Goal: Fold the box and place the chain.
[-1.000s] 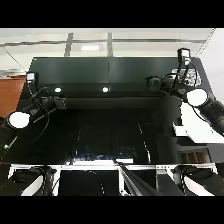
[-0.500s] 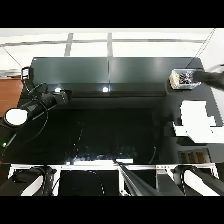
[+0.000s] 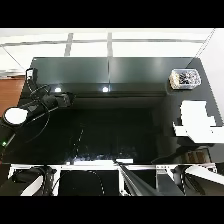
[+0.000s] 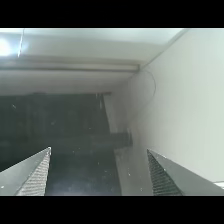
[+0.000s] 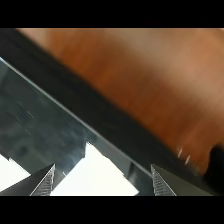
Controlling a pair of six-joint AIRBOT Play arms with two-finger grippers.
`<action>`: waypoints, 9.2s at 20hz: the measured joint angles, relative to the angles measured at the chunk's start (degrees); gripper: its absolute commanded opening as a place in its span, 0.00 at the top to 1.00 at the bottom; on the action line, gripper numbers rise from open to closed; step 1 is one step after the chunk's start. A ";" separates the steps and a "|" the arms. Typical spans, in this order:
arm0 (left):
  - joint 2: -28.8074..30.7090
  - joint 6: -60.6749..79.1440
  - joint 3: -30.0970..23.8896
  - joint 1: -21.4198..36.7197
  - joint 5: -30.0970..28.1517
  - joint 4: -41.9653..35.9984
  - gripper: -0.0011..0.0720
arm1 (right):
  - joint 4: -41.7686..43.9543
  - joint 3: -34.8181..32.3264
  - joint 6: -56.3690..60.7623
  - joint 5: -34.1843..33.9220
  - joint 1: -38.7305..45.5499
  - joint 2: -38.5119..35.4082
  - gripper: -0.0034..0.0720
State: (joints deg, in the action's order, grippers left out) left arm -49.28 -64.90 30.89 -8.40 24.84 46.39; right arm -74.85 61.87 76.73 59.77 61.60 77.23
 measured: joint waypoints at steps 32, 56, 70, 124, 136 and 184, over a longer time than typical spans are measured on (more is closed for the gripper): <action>-2.56 -0.04 0.00 -2.49 6.49 -1.49 0.01 | 39.21 -14.73 -37.88 17.03 -20.76 -4.76 0.94; -47.17 16.65 26.95 -1.97 49.42 -19.91 0.22 | 73.20 -38.64 -52.96 -22.21 -70.44 -18.71 0.94; -50.53 30.29 33.24 -2.78 58.99 -14.45 0.95 | 72.02 -38.66 -53.00 -22.67 -70.60 -18.71 0.93; -39.87 61.57 25.49 -20.83 28.76 -0.28 0.95 | 27.06 -33.09 -70.36 -26.08 -91.54 -20.52 0.02; -39.65 66.14 25.42 -20.83 27.71 -3.69 0.95 | 29.03 -31.52 -70.95 -21.44 -85.55 -20.57 0.02; -41.51 65.83 25.44 -20.90 27.93 -0.79 0.95 | 45.51 -32.22 -90.36 -22.36 -84.08 -6.47 0.02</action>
State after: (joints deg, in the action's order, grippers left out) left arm -90.78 0.93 56.34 -29.30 52.77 45.60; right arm -29.34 29.65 -13.63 37.41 -22.48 70.76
